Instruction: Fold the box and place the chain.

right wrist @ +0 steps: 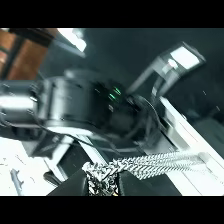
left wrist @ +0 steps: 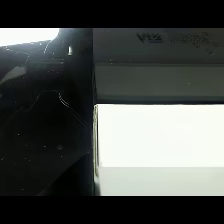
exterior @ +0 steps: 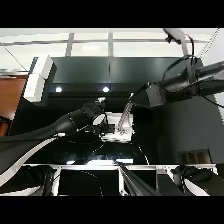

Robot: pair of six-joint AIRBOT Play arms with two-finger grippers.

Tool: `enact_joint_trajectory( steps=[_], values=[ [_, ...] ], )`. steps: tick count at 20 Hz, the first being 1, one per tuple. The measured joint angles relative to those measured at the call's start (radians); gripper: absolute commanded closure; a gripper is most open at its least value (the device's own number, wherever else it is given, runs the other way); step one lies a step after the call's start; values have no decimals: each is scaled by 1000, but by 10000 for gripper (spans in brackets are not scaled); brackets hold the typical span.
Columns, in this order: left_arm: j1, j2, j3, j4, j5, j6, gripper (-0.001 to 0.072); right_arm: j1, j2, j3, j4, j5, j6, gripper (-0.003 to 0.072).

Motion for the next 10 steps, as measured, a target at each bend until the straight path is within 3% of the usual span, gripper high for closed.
enact_joint_trajectory(
  steps=[5,10],
  values=[
    [0,0,0,0,0,0,682,14,2,-100,-28,-13,19,682],
    [0,0,0,0,0,0,682,76,2,-272,8,-200,29,682]
  ],
)
